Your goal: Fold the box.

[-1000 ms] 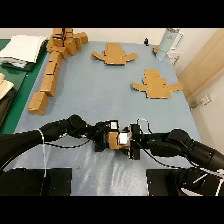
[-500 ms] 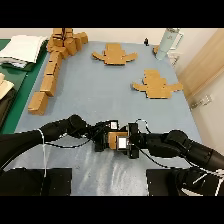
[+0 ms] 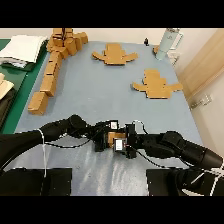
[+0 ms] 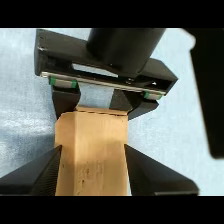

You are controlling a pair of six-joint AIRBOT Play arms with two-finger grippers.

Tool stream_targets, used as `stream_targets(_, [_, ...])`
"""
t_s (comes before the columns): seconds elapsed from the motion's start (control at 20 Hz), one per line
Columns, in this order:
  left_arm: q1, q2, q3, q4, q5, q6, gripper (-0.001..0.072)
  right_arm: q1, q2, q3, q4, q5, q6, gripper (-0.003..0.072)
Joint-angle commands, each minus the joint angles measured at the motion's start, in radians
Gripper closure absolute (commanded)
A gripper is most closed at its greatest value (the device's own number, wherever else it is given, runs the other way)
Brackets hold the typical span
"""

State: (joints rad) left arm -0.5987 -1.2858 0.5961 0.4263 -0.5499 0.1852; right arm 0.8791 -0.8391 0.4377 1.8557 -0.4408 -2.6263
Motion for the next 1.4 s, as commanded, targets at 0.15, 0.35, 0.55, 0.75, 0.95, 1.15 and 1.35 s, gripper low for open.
stream_targets(0.15, [0.0, -0.001, 0.0, 0.0, 0.0, 0.0, 0.0228, 0.002, -0.003, -0.001, -0.011, 0.014, -0.001, 0.0171])
stream_targets(0.35, [0.0, -0.001, 0.0, 0.0, 0.0, 0.0, 0.0228, 0.002, -0.001, 0.0, -0.008, 0.01, -0.001, 0.0383])
stream_targets(0.55, [0.0, -0.001, 0.0, 0.0, 0.0, 0.0, 0.0228, 0.002, 0.008, 0.0, -0.003, -0.005, -0.001, 0.0383])
stream_targets(0.75, [0.0, -0.001, 0.0, 0.0, 0.0, 0.0, 0.0228, 0.002, 0.046, -0.001, -0.001, -0.024, -0.001, 0.0383])
stream_targets(0.95, [0.0, -0.001, 0.0, 0.0, 0.0, 0.0, 0.0227, 0.002, 0.064, 0.0, -0.001, -0.023, -0.001, 0.0383])
stream_targets(1.15, [0.0, -0.001, 0.0, 0.0, 0.0, 0.0, 0.0228, 0.002, 0.087, 0.0, -0.002, -0.023, -0.001, 0.0395])
stream_targets(1.35, [0.0, -0.001, 0.0, 0.0, 0.0, 0.0, 0.0228, 0.002, 0.088, 0.0, -0.01, -0.023, -0.001, 0.0531])
